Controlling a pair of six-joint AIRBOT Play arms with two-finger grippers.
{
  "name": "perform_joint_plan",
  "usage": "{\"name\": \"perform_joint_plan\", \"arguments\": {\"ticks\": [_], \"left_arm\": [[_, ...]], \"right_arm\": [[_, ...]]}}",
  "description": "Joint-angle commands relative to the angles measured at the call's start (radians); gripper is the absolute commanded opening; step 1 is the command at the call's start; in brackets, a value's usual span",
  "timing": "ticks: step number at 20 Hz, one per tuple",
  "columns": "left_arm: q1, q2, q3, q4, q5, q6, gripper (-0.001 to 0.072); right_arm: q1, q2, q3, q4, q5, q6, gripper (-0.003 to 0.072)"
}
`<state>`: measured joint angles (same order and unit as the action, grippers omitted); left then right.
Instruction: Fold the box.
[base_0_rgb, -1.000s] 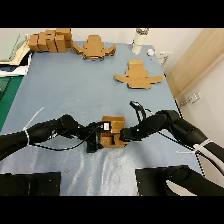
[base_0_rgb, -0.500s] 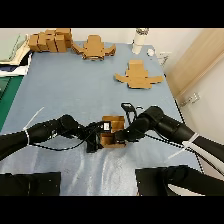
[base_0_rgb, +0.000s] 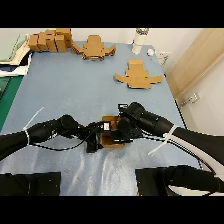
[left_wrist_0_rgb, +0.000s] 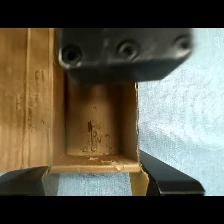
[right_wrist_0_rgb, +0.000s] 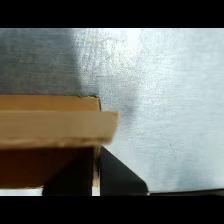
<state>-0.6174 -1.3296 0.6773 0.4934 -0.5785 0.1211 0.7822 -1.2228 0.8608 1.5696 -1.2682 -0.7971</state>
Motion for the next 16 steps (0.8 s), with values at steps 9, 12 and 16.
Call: {"name": "perform_joint_plan", "arguments": {"ticks": [9, 12, 16], "left_arm": [[0.000, 0.000, 0.000, 0.000, 0.000, 0.002, 0.0412], [0.000, 0.000, 0.000, 0.000, 0.000, 0.002, 0.0411], [0.000, 0.000, 0.000, 0.000, 0.000, 0.002, 0.0411]], "right_arm": [[0.035, -0.026, 0.032, -0.010, -0.006, 0.019, 0.0420], [0.034, -0.034, 0.032, -0.022, -0.009, 0.019, 0.0420], [0.034, -0.055, 0.032, -0.030, -0.006, 0.019, 0.0406]]}}
